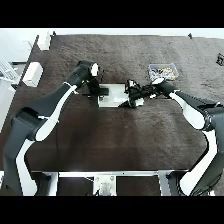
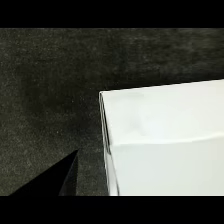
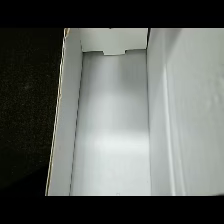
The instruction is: Fold the box and place the chain.
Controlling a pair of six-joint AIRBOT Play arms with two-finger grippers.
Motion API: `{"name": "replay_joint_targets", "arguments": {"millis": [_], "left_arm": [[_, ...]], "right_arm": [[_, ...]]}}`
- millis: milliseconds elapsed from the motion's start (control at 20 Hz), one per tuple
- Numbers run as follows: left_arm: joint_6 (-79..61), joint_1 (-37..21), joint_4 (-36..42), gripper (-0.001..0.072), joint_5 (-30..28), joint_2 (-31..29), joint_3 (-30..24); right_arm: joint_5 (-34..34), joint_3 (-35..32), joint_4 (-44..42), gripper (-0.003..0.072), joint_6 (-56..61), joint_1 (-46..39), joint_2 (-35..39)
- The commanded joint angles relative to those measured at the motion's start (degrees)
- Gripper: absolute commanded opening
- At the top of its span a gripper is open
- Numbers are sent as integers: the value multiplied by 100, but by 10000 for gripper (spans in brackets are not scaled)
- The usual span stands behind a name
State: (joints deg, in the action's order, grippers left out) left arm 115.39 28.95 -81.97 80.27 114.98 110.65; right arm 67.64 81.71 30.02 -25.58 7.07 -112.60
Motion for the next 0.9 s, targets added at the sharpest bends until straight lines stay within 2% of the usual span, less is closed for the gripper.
{"name": "replay_joint_targets", "arguments": {"millis": [0,250,300,350,650,750,850], "left_arm": [[57,35,-61,324,269,221,293],[55,138,-223,321,317,431,597],[52,138,-258,209,319,431,597],[50,138,-297,159,321,431,597],[-15,140,-293,157,404,525,627],[-57,151,-293,23,439,562,627],[-103,151,-295,22,422,566,632]], "right_arm": [[-4,-2,0,553,2,0,-4],[-4,-2,0,553,2,0,-4],[-4,-2,0,553,2,0,-4],[-4,-2,0,553,2,0,-4],[-4,-2,0,553,2,0,-4],[-4,-2,0,553,2,0,-4],[-4,-2,0,553,2,0,-4]]}}
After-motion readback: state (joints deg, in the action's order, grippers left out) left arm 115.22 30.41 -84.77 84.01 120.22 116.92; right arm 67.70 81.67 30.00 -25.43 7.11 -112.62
